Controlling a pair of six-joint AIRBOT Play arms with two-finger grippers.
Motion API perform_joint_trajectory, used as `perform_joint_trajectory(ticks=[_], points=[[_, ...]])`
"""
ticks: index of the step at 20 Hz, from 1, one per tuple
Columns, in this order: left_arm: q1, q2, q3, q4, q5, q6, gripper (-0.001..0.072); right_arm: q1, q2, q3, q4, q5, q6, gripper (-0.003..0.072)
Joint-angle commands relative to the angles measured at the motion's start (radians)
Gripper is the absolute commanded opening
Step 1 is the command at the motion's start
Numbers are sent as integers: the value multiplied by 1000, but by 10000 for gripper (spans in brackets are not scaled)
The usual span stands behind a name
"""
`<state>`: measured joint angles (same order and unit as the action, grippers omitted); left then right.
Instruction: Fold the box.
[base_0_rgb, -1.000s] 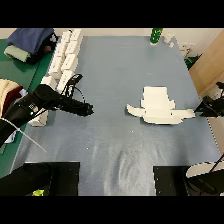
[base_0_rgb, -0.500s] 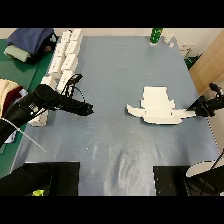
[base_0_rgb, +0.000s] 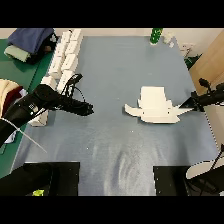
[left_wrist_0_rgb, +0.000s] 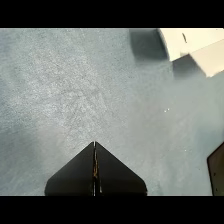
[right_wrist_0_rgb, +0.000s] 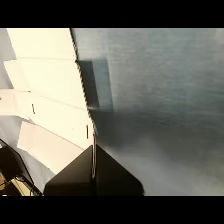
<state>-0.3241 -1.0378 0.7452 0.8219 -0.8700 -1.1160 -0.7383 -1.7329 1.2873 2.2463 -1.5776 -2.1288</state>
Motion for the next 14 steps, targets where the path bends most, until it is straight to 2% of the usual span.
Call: perform_joint_trajectory(ticks=[1,4,6,10,14], points=[[-1,1,0,-12,14,0,15,71,5,-11,21,5,34,1],[0,1,0,-23,33,0,14,193,53,-88,44,22,45,1],[0,1,0,-27,27,-4,15,299,122,-167,47,76,54,2],[14,1,9,-60,-39,-84,15,493,335,-367,47,259,79,1],[133,-2,15,-63,-169,-89,15,613,564,-565,46,463,79,1]])
